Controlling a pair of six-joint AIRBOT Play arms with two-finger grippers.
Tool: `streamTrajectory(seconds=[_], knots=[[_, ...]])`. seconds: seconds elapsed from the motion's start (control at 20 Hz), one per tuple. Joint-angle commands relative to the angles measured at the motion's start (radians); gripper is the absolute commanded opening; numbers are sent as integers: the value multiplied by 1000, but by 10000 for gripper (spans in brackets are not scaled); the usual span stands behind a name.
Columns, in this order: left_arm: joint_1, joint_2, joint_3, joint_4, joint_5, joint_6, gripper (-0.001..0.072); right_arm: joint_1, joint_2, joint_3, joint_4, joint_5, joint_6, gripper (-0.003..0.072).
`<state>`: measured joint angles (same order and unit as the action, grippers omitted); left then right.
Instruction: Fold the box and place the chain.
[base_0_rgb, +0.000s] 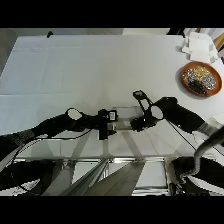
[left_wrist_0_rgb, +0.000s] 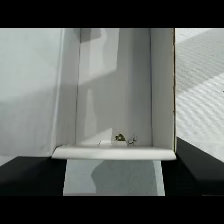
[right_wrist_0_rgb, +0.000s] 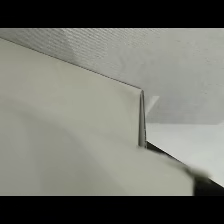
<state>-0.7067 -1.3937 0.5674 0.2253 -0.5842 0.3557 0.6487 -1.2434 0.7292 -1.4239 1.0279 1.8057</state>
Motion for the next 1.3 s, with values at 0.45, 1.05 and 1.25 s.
streamTrajectory(seconds=[0.45, 1.05, 1.25], knots=[[1, 1, 0, 0, 0, -2, 413, 32, -24, 4, -72, 31, 48, 15], [1, 1, 0, 0, 0, -2, 413, -24, 68, 4, -80, -19, 56, 359], [1, 1, 0, 0, 0, -2, 413, -34, 66, 4, -69, -33, 84, 245]])
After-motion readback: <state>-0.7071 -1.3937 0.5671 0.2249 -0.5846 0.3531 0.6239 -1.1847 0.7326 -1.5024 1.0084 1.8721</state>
